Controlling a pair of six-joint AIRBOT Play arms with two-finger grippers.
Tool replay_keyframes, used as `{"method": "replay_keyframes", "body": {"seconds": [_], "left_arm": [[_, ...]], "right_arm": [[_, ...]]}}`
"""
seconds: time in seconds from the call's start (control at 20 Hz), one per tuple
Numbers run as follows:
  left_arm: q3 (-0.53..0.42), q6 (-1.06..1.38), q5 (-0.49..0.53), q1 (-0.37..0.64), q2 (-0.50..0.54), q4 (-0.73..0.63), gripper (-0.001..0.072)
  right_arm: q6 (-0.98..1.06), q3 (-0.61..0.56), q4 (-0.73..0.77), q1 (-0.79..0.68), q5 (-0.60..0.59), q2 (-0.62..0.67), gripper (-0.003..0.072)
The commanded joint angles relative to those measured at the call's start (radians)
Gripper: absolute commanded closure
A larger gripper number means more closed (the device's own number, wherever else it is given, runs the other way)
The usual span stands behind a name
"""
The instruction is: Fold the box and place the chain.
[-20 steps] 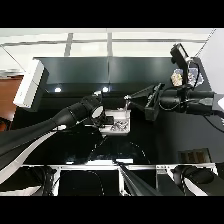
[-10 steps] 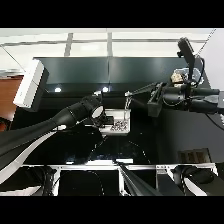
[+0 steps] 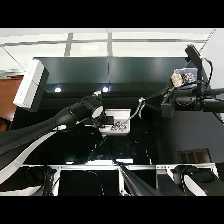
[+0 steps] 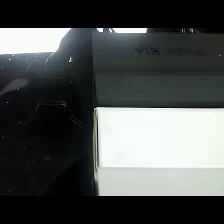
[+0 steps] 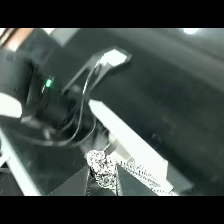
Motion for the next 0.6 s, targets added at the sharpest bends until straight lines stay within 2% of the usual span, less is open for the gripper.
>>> {"method": "replay_keyframes", "body": {"seconds": [0.0,0.3,0.55], "left_arm": [[0.000,0.000,0.001,0.000,0.000,0.000,0.0680],[0.000,0.000,0.000,0.000,0.000,0.000,0.0680],[0.000,0.000,0.000,0.000,0.000,0.000,0.0680]], "right_arm": [[0.017,0.000,0.023,-0.013,0.077,0.001,0.0680],[0.022,-0.018,0.140,0.023,0.061,0.000,0.0679],[0.026,-0.077,0.129,0.146,-0.111,-0.038,0.0679]]}}
